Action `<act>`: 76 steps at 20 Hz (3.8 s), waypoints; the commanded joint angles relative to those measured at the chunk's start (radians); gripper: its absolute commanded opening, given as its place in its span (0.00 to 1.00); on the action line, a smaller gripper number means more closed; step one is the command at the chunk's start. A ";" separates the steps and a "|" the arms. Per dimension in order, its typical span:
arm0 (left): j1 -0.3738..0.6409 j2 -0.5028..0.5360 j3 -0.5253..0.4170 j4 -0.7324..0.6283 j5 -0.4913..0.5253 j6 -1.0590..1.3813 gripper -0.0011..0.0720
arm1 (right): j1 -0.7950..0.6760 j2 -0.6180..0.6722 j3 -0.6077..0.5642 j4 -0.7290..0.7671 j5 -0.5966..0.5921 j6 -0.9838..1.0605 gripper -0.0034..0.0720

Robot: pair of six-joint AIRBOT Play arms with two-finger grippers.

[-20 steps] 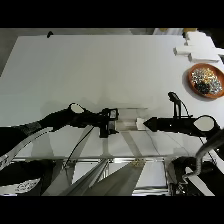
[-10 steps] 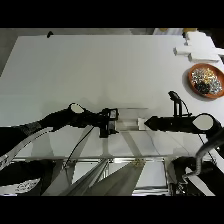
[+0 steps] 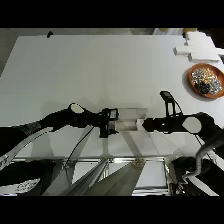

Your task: Fold the box and place the chain.

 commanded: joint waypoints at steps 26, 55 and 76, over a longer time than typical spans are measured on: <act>0.000 0.000 0.001 0.000 0.000 0.000 0.32 | 0.266 -0.354 0.206 -0.417 0.058 0.539 0.47; 0.000 0.000 0.001 0.000 0.000 0.000 0.31 | 0.277 -0.313 0.211 -0.423 0.089 0.435 0.44; 0.000 0.000 0.001 0.000 0.000 0.000 0.31 | -0.711 -0.533 0.866 -0.457 0.268 -0.225 0.33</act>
